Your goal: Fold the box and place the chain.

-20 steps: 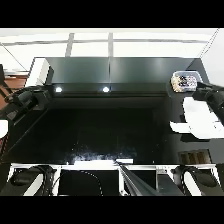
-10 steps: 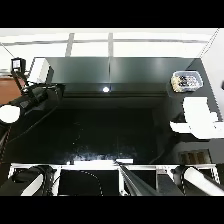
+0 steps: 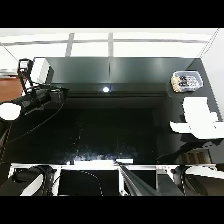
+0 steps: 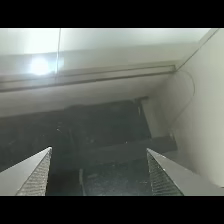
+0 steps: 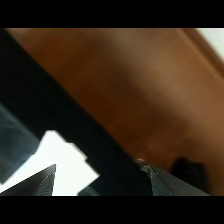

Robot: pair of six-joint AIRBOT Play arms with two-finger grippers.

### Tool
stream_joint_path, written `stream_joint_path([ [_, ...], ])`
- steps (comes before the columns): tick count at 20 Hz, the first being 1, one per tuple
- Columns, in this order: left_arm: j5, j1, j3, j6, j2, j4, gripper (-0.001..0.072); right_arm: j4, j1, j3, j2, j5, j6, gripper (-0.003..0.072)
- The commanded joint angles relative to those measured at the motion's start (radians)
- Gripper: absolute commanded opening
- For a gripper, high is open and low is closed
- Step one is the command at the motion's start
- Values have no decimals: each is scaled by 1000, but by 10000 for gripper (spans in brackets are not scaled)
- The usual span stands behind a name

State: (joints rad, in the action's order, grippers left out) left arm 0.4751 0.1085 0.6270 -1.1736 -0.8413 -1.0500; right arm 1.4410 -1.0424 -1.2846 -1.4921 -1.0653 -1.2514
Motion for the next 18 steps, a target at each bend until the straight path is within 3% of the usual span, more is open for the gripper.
stream_joint_path([
  [1, 5, 0, 1, 0, -1, 0, 705, -6, -27, -35, -79, -84, 214, 720],
  [4, 5, 0, 1, 0, -1, 0, 706, -151, -23, -84, -194, -243, 378, 720],
  [10, 6, 0, 1, -4, -1, 13, 705, -265, 10, -141, -277, -259, 415, 720],
  [11, 6, 0, 1, -4, -1, 14, 705, -267, 10, -154, -277, -275, 414, 632],
  [13, 6, 0, 1, -4, -1, 14, 705, -262, 10, -179, -277, -332, 413, 595],
  [14, 6, 0, 1, -4, -1, 14, 705, -253, 10, -182, -277, -360, 403, 477],
  [15, 6, 0, 1, -4, -1, 14, 704, -249, 10, -182, -277, -371, 398, 458],
  [16, 6, 0, 1, -4, -1, 14, 704, -253, 10, -182, -277, -378, 392, 214],
  [17, 6, 0, 1, -4, -1, 14, 704, -256, 10, -182, -277, -393, 392, 119],
  [18, 6, 0, 1, -4, 0, 14, 704, -258, 10, -182, -275, -411, 390, 114],
])
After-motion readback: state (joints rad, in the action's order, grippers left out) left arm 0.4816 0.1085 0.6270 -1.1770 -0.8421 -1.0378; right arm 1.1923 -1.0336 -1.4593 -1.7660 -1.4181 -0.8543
